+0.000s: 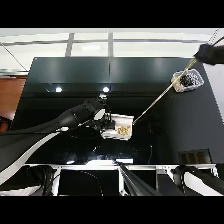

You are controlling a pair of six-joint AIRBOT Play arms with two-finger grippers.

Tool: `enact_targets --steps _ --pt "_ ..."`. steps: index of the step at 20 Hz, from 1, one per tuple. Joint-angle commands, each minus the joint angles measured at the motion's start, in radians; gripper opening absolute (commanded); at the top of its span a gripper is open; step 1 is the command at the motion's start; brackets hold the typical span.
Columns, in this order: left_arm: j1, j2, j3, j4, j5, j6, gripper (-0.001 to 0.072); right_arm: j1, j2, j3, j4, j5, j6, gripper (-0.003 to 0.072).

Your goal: Fold the box and place the chain.

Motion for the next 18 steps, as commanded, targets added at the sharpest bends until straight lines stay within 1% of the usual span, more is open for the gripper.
enact_targets --steps 1,3,5,6,8,10,12,15,18 --pt "0.001 0.0 0.0 0.0 0.0 0.0 0.0032 0.0 0.158 0.028 0.072 0.105 -0.027 0.0012" --pt "0.001 0.0 0.0 0.0 0.0 0.0 0.0032 0.0 0.204 0.028 0.136 0.175 -0.041 0.0012" --pt "0.001 0.0 0.0 0.0 0.0 0.0 0.0032 0.007 0.222 0.025 0.195 0.265 -0.07 0.0012" --pt "0.001 0.0 0.0 0.001 0.0 0.0 0.0032 0.021 0.224 0.018 0.198 0.315 -0.077 0.0012" --pt "0.0 0.0 0.0 0.0 0.0 0.0 0.0032 0.075 0.232 -0.048 0.199 0.395 -0.084 0.0012" --pt "0.0 0.0 0.0 0.0 -0.001 0.0 0.0032 0.162 0.247 -0.175 0.216 0.417 -0.117 0.0012" --pt "0.0 0.0 0.0 0.0 0.0 0.0 0.0032 0.266 0.25 -0.317 0.235 0.394 -0.119 0.0012" --pt "0.0 0.0 0.0 0.001 0.0 0.0 0.0032 0.403 0.249 -0.507 0.278 0.248 -0.118 0.0012" --pt "0.0 0.0 0.0 0.0 0.0 0.0 0.0032 0.478 0.248 -0.645 0.35 0.106 -0.118 0.0011"
